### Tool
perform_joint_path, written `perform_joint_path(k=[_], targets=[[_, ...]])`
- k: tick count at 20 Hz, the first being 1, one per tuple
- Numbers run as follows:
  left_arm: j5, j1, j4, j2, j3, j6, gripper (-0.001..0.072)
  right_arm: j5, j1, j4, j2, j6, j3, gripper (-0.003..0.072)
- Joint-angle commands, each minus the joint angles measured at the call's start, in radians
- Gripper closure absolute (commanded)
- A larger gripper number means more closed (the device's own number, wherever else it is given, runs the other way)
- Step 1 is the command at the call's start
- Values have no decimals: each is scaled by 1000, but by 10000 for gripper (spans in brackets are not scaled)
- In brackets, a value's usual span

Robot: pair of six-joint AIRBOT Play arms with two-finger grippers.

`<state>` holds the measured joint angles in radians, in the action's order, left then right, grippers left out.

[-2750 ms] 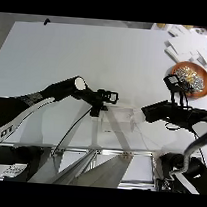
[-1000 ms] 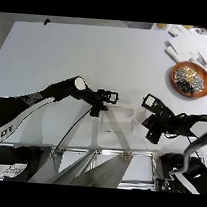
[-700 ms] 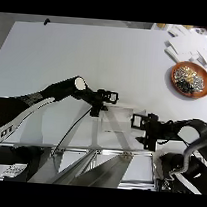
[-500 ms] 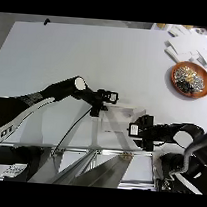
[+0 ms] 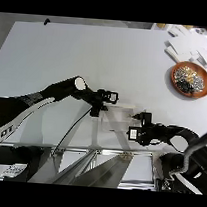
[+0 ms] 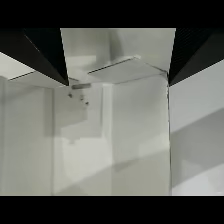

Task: Fold the box and place the chain.

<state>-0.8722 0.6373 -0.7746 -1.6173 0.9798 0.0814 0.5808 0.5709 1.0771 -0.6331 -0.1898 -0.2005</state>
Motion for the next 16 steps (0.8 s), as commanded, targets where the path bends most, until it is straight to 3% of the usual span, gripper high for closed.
perform_joint_path(k=[1, 7, 12, 16], targets=[[0, 0, 0, 0, 0, 0, 700, -77, 0, -39, -1, 16, 5, -2], [0, 0, 0, 0, 0, 0, 700, -7, -120, -91, -13, 17, -47, -2], [0, 0, 0, 0, 0, 0, 700, 58, -191, -266, -115, 225, -52, -2], [0, 0, 0, 0, 0, 0, 700, 68, -269, -298, -193, 272, -99, -3]])
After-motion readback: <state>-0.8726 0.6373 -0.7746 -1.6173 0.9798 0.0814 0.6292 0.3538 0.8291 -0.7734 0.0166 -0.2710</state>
